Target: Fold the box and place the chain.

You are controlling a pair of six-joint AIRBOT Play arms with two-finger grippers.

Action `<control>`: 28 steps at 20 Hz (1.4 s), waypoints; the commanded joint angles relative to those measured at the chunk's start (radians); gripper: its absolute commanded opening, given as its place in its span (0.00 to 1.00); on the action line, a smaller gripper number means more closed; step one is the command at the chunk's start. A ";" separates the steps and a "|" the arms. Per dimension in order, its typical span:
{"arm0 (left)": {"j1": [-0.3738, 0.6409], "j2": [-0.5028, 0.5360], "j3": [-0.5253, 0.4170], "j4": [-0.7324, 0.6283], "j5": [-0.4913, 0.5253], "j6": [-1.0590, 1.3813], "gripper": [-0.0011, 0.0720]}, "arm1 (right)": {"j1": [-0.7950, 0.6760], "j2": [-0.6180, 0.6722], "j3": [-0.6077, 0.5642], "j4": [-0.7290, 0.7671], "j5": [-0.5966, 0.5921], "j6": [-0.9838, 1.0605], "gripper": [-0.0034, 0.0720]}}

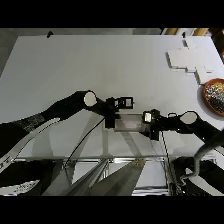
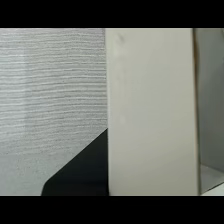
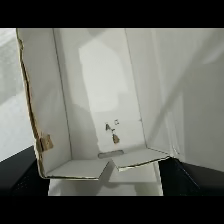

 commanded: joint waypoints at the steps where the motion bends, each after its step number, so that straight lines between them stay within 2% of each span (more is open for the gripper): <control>1: 0.000 0.000 0.000 0.000 0.003 -0.002 0.03 | 0.000 -0.010 -0.002 0.003 0.039 -0.005 0.92; 10: 0.000 0.000 0.000 0.000 0.003 -0.002 0.03 | 0.000 -0.071 -0.001 0.056 -0.018 -0.040 0.90; 12: 0.000 0.000 0.000 0.000 0.003 -0.002 0.03 | 0.000 -0.072 -0.001 0.062 -0.018 -0.040 0.89; 14: 0.000 0.000 0.000 0.000 0.003 -0.002 0.03 | 0.000 -0.072 -0.001 0.083 -0.014 -0.057 0.84; 18: 0.000 0.000 0.000 0.000 0.003 -0.002 0.03 | -0.057 -0.068 -0.001 0.086 0.009 -0.104 0.84; 20: 0.000 0.000 0.000 0.000 0.003 -0.002 0.03 | -0.078 -0.069 -0.001 0.088 0.038 -0.175 0.85; 22: 0.000 0.000 0.000 0.000 0.003 -0.002 0.03 | -0.094 -0.073 -0.001 0.107 0.051 -0.227 0.97; 28: 0.000 0.000 0.000 0.000 0.003 -0.002 0.03 | -0.115 -0.084 -0.002 0.188 0.067 -0.272 0.98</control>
